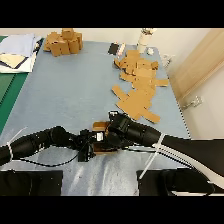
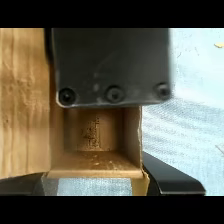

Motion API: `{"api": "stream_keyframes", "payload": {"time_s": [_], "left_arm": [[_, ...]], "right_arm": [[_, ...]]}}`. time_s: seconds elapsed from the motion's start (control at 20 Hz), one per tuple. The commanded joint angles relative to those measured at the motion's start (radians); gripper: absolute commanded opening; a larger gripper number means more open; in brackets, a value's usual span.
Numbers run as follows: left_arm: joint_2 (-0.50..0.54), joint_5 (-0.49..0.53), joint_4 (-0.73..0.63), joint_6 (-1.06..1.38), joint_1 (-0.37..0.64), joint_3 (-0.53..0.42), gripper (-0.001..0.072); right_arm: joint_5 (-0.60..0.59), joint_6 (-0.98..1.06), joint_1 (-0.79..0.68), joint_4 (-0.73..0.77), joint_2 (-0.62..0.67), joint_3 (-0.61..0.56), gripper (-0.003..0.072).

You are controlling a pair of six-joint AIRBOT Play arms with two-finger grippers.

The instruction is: Fold the box.

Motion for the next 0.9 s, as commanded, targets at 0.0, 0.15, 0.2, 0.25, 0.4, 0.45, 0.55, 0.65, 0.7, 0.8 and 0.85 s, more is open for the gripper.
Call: {"api": "stream_keyframes", "payload": {"time_s": [0.0, 0.15, 0.2, 0.25, 0.4, 0.45, 0.55, 0.65, 0.7, 0.8, 0.85], "left_arm": [[0.0, 0.001, 0.0, 0.0, 0.0, 0.0, 0.0522], [0.0, 0.001, 0.0, 0.0, 0.0, 0.0, 0.0522], [0.0, 0.001, 0.0, 0.0, 0.0, 0.0, 0.0522], [0.0, 0.001, 0.0, 0.0, 0.0, 0.0, 0.0522], [0.0, 0.0, 0.0, 0.0, 0.0, 0.0, 0.0522], [0.0, 0.001, 0.0, 0.0, 0.0, 0.0, 0.0522], [0.0, 0.0, 0.0, 0.0, 0.0, 0.0, 0.0522], [0.0, 0.001, 0.0, 0.0, 0.0, 0.0, 0.0523], [0.0, 0.001, 0.0, 0.0, 0.0, 0.0, 0.0523], [0.0, 0.0, 0.0, 0.0, 0.0, 0.0, 0.0522], [0.0, 0.001, 0.0, 0.0, 0.0, 0.0, 0.0522]], "right_arm": [[-0.029, -0.003, 0.0, 0.018, 0.045, 0.002, 0.0457], [-0.066, 0.02, -0.001, 0.018, 0.135, 0.002, 0.0457], [-0.073, 0.027, -0.001, 0.018, 0.17, 0.002, 0.0457], [-0.082, 0.038, -0.002, 0.01, 0.205, 0.002, 0.0457], [-0.157, 0.053, -0.057, -0.11, 0.299, 0.001, 0.0457], [-0.171, 0.05, -0.108, -0.16, 0.318, -0.005, 0.0457], [-0.119, -0.068, -0.274, -0.175, 0.327, -0.02, 0.0196], [0.041, -0.28, -0.494, -0.06, 0.28, -0.041, 0.0019], [0.129, -0.414, -0.59, 0.05, 0.239, -0.045, 0.0003], [0.261, -0.774, -0.755, 0.423, 0.121, -0.045, 0.0003], [0.271, -1.003, -0.811, 0.663, 0.047, -0.043, 0.0002]]}}
